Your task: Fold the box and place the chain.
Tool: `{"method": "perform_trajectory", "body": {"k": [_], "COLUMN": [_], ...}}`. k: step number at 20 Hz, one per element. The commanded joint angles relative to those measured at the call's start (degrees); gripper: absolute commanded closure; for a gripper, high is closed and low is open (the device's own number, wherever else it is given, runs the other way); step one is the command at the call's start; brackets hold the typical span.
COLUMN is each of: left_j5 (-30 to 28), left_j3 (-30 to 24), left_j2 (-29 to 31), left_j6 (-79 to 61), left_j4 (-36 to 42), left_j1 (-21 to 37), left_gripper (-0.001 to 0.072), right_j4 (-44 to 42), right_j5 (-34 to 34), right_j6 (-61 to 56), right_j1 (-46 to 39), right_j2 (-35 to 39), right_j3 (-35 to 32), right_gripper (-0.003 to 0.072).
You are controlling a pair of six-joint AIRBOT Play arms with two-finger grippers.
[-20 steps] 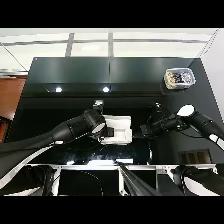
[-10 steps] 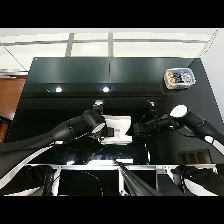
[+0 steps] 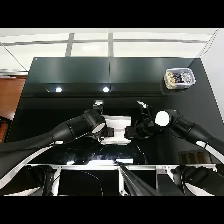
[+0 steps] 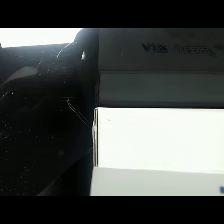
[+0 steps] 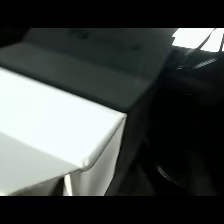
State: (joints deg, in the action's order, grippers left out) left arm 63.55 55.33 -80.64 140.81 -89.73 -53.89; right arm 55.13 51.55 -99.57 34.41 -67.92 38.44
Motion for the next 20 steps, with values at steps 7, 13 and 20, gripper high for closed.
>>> {"method": "perform_trajectory", "body": {"k": [7, 13, 20], "left_j5": [-0.02, -0.04, -0.02], "left_j3": [0.04, 0.04, 0.04], "left_j2": [0.02, 0.02, 0.02], "left_j6": [0.0, -0.02, -0.02], "left_j4": [0.0, 0.0, -0.02], "left_j1": [0.04, 0.04, 0.04], "left_gripper": [0.0683, 0.0684, 0.0684], "right_j4": [27.02, 26.99, 26.12], "right_j5": [4.22, 5.27, 5.27], "right_j6": [-29.42, -33.33, -33.31], "right_j1": [11.8, 13.2, 13.2], "right_j2": [-1.27, -4.98, -7.23], "right_j3": [7.5, 8.7, 8.7], "right_gripper": [0.0251, 0.033, 0.0379]}}
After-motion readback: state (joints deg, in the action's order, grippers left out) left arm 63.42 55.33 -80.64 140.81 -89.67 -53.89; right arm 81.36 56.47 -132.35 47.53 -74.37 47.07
